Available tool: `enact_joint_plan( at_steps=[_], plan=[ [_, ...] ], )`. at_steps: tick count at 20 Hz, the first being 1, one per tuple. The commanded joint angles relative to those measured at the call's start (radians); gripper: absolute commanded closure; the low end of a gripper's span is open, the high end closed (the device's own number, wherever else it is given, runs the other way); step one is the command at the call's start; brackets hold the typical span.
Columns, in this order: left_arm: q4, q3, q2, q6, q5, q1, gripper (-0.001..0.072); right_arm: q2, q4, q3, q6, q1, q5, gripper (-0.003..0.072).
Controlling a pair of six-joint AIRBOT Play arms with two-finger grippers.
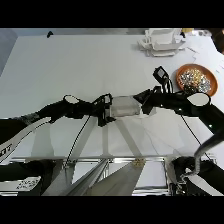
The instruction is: Fold the box and place the chain.
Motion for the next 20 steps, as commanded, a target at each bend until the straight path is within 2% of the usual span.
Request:
enact_joint_plan(
  at_steps=[1, 5, 7, 8, 10, 11, 13, 17, 20],
  plan=[
    [0.0, 0.0, 0.001, 0.0, 0.0, -0.001, 0.0457, 0.087, -0.293, 0.004, 0.192, 0.0, 0.01, 0.0679],
    [0.0, 0.0, 0.001, 0.0, 0.0, -0.001, 0.0457, 0.125, -0.769, 0.003, 0.241, 0.0, 0.18, 0.0679],
    [0.0, 0.0, 0.001, 0.0, 0.0, -0.001, 0.0457, 0.124, -0.869, 0.003, 0.24, 0.0, 0.23, 0.0677],
    [0.0, 0.0, 0.001, 0.0, 0.0, -0.001, 0.0457, 0.122, -0.871, 0.003, 0.209, 0.0, 0.218, 0.0677],
    [0.0, 0.0, 0.001, -0.001, 0.0, -0.001, 0.0457, 0.105, -0.863, 0.003, 0.016, 0.0, 0.146, 0.0676],
    [0.0, 0.0, 0.001, 0.0, 0.0, -0.001, 0.0457, 0.085, -0.845, 0.003, -0.101, 0.0, 0.108, 0.0634],
    [0.0, 0.0, 0.001, 0.0, 0.0, -0.001, 0.0457, 0.024, -0.759, 0.003, -0.192, 0.0, 0.03, 0.0412],
    [0.0, 0.0, 0.001, -0.001, 0.0, -0.001, 0.0457, -0.126, -0.615, 0.003, -0.431, 0.001, -0.031, 0.0413],
    [0.0, 0.0, 0.001, 0.0, 0.0, -0.001, 0.0457, -0.162, -0.555, 0.004, -0.492, 0.0, -0.045, 0.0471]
  ],
)
